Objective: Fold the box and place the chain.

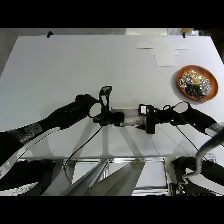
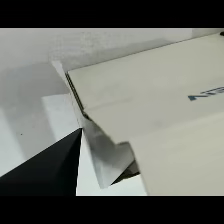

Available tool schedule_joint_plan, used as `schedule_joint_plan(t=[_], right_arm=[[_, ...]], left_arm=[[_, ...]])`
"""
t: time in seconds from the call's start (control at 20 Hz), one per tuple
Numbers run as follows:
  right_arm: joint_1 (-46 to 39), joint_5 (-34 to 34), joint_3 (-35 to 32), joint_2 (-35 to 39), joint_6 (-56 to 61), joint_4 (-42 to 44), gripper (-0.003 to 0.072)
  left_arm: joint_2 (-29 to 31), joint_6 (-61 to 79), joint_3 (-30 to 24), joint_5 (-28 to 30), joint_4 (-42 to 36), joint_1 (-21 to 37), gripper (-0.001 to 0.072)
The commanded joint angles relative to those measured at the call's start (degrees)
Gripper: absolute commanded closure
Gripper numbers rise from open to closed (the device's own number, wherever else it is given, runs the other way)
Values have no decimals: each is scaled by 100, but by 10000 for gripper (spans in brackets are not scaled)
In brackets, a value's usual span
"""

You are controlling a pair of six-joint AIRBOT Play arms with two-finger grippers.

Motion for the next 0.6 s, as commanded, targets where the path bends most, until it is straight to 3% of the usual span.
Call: schedule_joint_plan(t=[0.0,0.2,0.3,0.55], right_arm=[[2,-2,2,0,2,2,348],[2,2,2,0,4,2,348],[2,2,2,0,2,2,348],[2,2,2,0,4,2,348]], left_arm=[[-173,-776,328,-619,621,-111,282],[-745,-898,1095,-1390,890,-269,285],[-1014,-929,1399,-1449,905,-337,376],[-1215,-1325,1486,-1456,1117,-413,382]])
